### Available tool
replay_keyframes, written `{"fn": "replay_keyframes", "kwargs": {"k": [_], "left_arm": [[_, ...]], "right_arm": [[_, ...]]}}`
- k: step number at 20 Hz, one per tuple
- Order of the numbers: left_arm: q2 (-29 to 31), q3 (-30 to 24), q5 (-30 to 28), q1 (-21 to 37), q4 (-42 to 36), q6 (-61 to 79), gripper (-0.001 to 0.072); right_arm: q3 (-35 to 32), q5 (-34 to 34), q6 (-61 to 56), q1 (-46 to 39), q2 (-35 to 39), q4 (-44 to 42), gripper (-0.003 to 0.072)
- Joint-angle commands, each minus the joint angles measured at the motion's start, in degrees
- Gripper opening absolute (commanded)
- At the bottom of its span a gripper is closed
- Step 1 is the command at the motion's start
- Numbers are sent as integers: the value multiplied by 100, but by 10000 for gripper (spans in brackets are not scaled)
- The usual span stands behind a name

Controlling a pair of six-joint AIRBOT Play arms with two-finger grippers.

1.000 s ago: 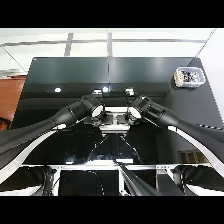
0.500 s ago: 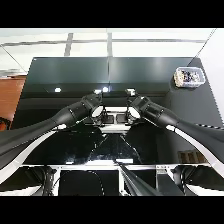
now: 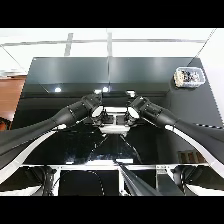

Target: Fold the box and place the chain.

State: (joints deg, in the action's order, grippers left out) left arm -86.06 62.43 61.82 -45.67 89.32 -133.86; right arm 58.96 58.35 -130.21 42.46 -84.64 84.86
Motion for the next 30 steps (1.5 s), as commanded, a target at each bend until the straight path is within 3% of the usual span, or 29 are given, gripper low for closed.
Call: {"fn": "replay_keyframes", "kwargs": {"k": [1,5,7,12,17,19,21,22,23,24,27,30], "left_arm": [[-2,2,-22,2,17,13,26],[-2,2,-22,2,15,13,26],[-2,2,-20,2,15,13,26],[-2,2,-22,2,17,15,26],[0,2,-13,2,17,15,26],[0,4,-11,2,17,13,26],[-2,2,-9,2,17,13,26],[-2,2,-4,2,17,15,26],[-2,2,-7,2,15,15,26],[-2,2,-9,2,17,13,26],[-2,2,-9,2,17,13,26],[-2,2,-7,2,17,15,26]], "right_arm": [[7,-7,35,4,-39,-66,10],[9,-7,37,2,-26,-52,19],[9,-4,44,-4,26,-31,281],[39,306,658,-107,490,-13,279],[282,859,1443,-140,1665,264,278],[315,931,1473,-140,2291,1233,279],[315,979,1366,-157,2647,2953,280],[315,970,1207,-267,2682,3794,313],[293,822,1134,-522,2653,4288,611],[267,533,1141,-970,2568,4363,703],[256,-212,1150,-2726,1954,3471,702],[356,-1239,1204,-4315,997,1738,697]]}}
